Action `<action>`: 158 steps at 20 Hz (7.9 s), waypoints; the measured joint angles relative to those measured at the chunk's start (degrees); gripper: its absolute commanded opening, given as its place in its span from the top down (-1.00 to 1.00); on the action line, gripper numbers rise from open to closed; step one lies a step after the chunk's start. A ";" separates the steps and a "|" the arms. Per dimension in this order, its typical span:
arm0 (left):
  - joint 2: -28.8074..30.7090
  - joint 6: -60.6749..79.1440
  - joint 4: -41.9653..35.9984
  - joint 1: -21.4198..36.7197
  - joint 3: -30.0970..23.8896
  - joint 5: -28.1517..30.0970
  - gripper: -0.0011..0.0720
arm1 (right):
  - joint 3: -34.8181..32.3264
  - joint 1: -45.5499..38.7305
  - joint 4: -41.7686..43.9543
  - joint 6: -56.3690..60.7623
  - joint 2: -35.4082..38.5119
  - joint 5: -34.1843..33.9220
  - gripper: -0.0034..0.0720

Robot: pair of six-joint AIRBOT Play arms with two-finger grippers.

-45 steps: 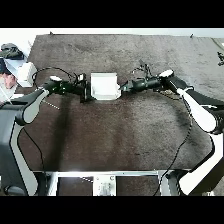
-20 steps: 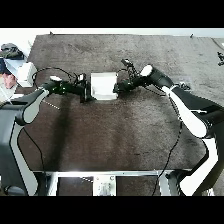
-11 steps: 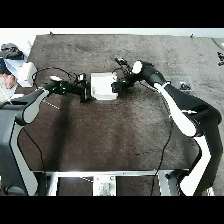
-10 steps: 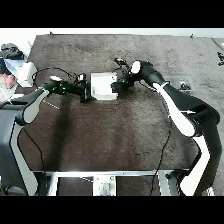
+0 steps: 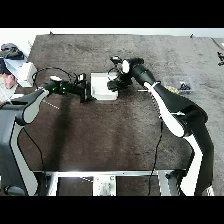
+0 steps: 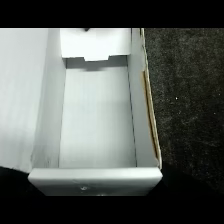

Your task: Fold the box and place the chain.

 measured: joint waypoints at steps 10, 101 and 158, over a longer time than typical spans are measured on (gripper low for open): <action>0.00 -0.02 0.00 0.00 0.00 0.00 0.41 | 2.01 1.09 -2.45 5.46 -1.66 1.36 -0.18; 0.00 -0.02 -0.02 0.00 0.00 0.00 0.41 | -29.59 -36.54 -2.93 -14.29 23.17 -14.49 0.14; 0.00 -0.02 0.00 0.00 0.00 0.00 0.41 | -18.25 -34.51 -0.87 -20.26 9.64 -3.02 0.38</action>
